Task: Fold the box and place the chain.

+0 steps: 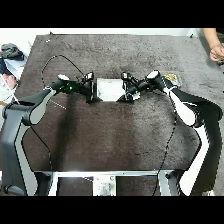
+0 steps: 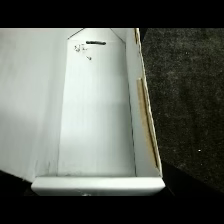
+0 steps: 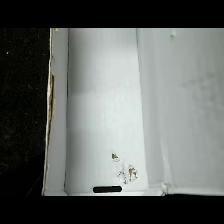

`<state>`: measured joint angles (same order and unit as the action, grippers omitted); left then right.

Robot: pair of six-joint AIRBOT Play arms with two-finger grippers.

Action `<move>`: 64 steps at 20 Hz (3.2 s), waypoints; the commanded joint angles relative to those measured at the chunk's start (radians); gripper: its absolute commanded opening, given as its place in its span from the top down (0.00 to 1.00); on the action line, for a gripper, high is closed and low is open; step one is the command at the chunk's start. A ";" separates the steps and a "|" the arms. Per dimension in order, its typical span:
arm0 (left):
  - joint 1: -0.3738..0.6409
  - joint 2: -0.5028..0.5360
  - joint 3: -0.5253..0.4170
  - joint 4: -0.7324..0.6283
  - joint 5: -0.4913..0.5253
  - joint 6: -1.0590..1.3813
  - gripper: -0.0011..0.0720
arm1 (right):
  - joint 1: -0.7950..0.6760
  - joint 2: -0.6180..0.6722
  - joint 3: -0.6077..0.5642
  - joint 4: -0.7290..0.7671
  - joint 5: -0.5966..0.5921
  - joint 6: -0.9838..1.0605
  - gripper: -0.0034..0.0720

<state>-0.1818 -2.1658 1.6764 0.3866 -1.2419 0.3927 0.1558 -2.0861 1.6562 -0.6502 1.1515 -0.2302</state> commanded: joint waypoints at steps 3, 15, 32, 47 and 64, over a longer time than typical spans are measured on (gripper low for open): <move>0.000 -0.001 0.000 0.004 0.001 0.000 0.28 | 0.001 0.000 0.000 0.000 0.001 -0.001 0.35; 0.000 0.000 0.000 -0.002 0.003 0.000 0.28 | 0.001 0.000 0.000 0.000 0.001 -0.001 0.35; 0.000 0.000 0.000 -0.004 0.004 0.000 0.28 | 0.000 0.012 0.000 0.022 -0.013 -0.005 0.00; 0.000 0.000 0.000 -0.004 0.003 0.000 0.28 | -0.068 0.164 0.000 -0.139 0.073 -0.001 0.00; 0.000 0.000 0.000 -0.004 0.004 0.000 0.28 | 0.014 0.180 -0.001 0.123 -0.198 0.179 0.94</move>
<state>-0.1818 -2.1658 1.6764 0.3820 -1.2385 0.3931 0.1520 -1.9011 1.6550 -0.5419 1.1160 -0.0547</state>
